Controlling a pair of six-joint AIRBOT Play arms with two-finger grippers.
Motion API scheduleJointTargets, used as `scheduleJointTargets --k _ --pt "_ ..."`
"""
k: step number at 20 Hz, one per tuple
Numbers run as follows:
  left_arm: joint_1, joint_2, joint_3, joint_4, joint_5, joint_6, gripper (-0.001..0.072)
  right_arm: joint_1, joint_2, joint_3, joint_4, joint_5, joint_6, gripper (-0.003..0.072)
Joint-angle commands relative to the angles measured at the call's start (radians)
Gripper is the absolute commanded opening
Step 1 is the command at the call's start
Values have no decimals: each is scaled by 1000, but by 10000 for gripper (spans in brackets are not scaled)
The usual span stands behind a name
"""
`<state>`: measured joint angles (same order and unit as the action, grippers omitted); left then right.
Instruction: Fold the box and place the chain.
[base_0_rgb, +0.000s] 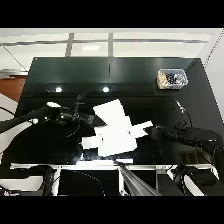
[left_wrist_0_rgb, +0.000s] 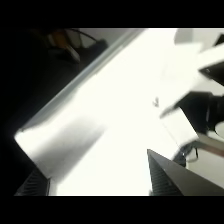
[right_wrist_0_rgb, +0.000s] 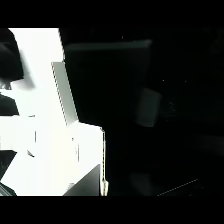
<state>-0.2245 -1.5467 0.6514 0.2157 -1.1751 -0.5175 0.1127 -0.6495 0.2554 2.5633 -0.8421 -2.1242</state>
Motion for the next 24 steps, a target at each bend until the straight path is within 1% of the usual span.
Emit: scheduleJointTargets --k 1,2,3,4,5,6,7,11,12,13,14,16,18,20,21,22,23,24 --pt "-1 -30 10 -16 -150 192 674 2 0 0 -1 5 1 21" --pt "-1 -30 10 -20 -165 230 636 2 0 0 -2 4 1 21" --pt "-3 -30 11 -19 -161 244 574 2 0 0 -3 5 1 21" --pt "-6 -30 12 -19 -161 260 547 2 0 0 -5 4 0 21" --pt "-9 -30 12 -19 -161 265 544 2 0 0 -9 4 1 21" --pt "-12 -30 12 -18 -161 273 488 2 0 0 -12 4 1 21" --pt "-14 -30 12 -14 -161 282 456 2 0 0 -16 4 1 21" --pt "-16 -31 12 -3 -162 288 454 2 0 0 -19 4 1 21" --pt "-18 -31 18 27 -156 299 408 2 0 0 -20 4 1 21" --pt "-21 -30 31 73 -148 305 319 2 0 0 -21 4 1 21" --pt "-28 -30 43 105 -140 305 272 2 0 0 -21 3 1 21" --pt "-45 -30 70 124 -131 304 265 2 0 0 -21 1 1 21" --pt "-51 -30 100 124 -130 305 129 2 0 0 -21 0 1 21" --pt "-51 -30 124 126 -137 304 122 2 0 0 -22 0 1 21" --pt "-51 -30 132 126 -142 304 89 2 0 0 -23 0 1 21" --pt "-51 -30 136 133 -151 304 32 2 0 0 -24 0 1 21" --pt "-51 -30 138 148 -167 305 33 2 0 0 -25 0 0 22" --pt "-51 -30 138 165 -177 305 32 2 0 0 -25 0 0 42"
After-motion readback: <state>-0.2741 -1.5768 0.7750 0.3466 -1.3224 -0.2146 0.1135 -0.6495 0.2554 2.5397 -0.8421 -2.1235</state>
